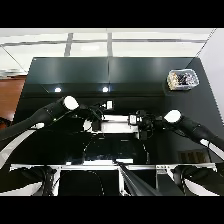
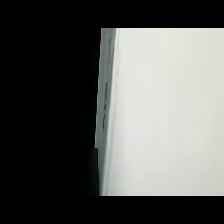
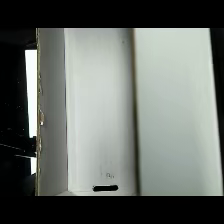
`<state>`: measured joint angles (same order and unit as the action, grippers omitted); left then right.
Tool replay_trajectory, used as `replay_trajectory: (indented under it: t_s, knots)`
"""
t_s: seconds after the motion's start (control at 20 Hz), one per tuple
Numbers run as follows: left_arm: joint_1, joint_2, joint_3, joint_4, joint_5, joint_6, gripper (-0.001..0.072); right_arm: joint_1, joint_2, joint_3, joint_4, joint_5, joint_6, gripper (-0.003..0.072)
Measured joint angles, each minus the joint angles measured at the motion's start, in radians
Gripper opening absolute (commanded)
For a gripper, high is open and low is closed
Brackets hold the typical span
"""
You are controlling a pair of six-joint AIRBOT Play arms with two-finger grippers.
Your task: Fold the box and place the chain.
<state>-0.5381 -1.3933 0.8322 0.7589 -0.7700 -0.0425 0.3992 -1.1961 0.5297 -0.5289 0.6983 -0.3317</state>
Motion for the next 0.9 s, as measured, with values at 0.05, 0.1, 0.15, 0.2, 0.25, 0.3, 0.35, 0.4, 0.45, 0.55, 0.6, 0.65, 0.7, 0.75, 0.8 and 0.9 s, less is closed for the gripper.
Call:
replay_trajectory:
  t_s: [0.05,0.1,0.15,0.2,0.25,0.3,0.35,0.4,0.45,0.55,0.6,0.65,0.7,0.75,0.8,0.9]
  knots:
    - [0.0,0.0,0.0,0.0,0.0,-0.001,0.0028,0.0,-0.008,0.0,0.0,0.003,-0.002,0.0698]
    - [0.0,0.0,0.0,0.0,0.0,-0.001,0.0027,0.0,-0.015,0.0,0.001,0.006,-0.005,0.0698]
    - [0.0,0.0,0.0,0.0,0.0,-0.001,0.0027,0.0,-0.02,0.0,0.001,0.008,-0.008,0.0698]
    - [0.0,0.0,0.0,0.0,0.0,-0.001,0.0027,0.0,-0.026,0.0,0.001,0.011,-0.009,0.0697]
    - [0.0,0.0,0.0,0.0,0.0,-0.002,0.0027,0.0,-0.031,0.0,0.002,0.011,-0.009,0.0697]
    - [0.0,0.0,0.0,0.0,0.0,-0.002,0.0027,0.0,-0.036,0.0,0.002,0.012,-0.009,0.0697]
    - [0.0,0.0,0.0,0.0,0.0,-0.002,0.0027,0.0,-0.041,0.0,0.001,0.013,-0.008,0.0697]
    - [0.0,0.0,0.0,0.0,0.0,-0.002,0.0028,0.0,-0.044,0.0,0.001,0.013,-0.005,0.0697]
    - [0.0,0.0,0.0,0.0,0.0,-0.002,0.0027,0.0,-0.047,0.0,0.001,0.013,0.0,0.0697]
    - [0.0,0.0,0.0,0.0,0.0,-0.002,0.0027,0.0,-0.051,0.001,0.0,0.003,0.022,0.0698]
    - [0.0,0.0,0.0,0.0,0.0,-0.002,0.0027,-0.001,-0.052,0.001,0.001,-0.001,0.033,0.0697]
    - [0.0,0.0,0.0,0.0,0.001,-0.003,0.0027,-0.002,-0.052,0.001,0.001,-0.005,0.043,0.0697]
    - [0.0,0.0,0.0,0.0,0.001,-0.003,0.0027,-0.002,-0.053,0.001,0.001,-0.008,0.051,0.0697]
    - [0.0,0.0,0.0,0.0,0.002,-0.003,0.0027,-0.004,-0.053,0.001,0.001,-0.011,0.063,0.0697]
    - [0.0,0.0,0.0,-0.001,0.002,-0.003,0.0028,-0.008,-0.054,0.001,0.0,-0.012,0.072,0.0697]
    - [0.0,0.0,0.0,-0.001,0.003,-0.003,0.0028,-0.016,-0.054,0.001,-0.001,-0.011,0.083,0.0697]
